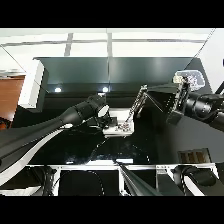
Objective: Fold the box and place the chain.
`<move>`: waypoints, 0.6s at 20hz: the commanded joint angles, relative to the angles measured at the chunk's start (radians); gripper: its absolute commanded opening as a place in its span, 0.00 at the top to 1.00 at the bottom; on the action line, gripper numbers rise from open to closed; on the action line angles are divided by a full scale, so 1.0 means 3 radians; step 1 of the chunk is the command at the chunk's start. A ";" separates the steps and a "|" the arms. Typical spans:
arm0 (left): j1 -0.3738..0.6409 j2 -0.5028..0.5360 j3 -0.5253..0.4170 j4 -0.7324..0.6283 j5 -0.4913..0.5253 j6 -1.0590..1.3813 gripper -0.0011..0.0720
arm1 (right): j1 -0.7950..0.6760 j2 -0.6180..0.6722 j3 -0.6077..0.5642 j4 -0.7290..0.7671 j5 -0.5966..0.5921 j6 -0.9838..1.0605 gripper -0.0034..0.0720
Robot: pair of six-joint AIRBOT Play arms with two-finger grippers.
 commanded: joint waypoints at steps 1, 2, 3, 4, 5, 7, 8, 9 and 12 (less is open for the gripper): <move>0.0003 -0.0001 0.0000 0.0000 -0.0001 0.0001 0.95 | 0.0130 -0.0112 0.0006 0.0212 -0.0009 0.0081 0.93; 0.0003 -0.0001 0.0000 0.0000 -0.0001 0.0001 0.95 | 0.0187 -0.0186 0.0008 0.0187 -0.0009 0.0081 0.93; 0.0003 -0.0001 0.0000 0.0000 -0.0001 0.0001 0.95 | 0.0245 -0.0282 0.0006 0.0150 -0.0005 0.0084 0.93; 0.0003 -0.0001 0.0000 0.0000 -0.0001 0.0001 0.95 | 0.0303 -0.0381 0.0006 0.0116 -0.0004 0.0097 0.93; 0.0003 -0.0001 0.0000 0.0000 -0.0003 0.0001 0.95 | 0.0371 -0.0491 0.0006 0.0089 -0.0003 0.0103 0.93; 0.0003 -0.0001 0.0000 0.0000 -0.0001 0.0001 0.95 | 0.0500 -0.0694 0.0006 0.0001 0.0027 0.0103 0.93; 0.0003 -0.0001 0.0000 0.0000 -0.0001 0.0001 0.95 | 0.0556 -0.0776 0.0006 -0.0132 0.0048 0.0109 0.93; 0.0003 -0.0001 0.0000 0.0000 -0.0001 0.0001 0.95 | 0.0596 -0.0832 0.0006 -0.0303 0.0075 0.0181 0.93; 0.0003 -0.0001 0.0000 0.0001 -0.0001 0.0001 0.95 | 0.0678 -0.0931 -0.0020 -0.1104 0.0154 0.0748 0.93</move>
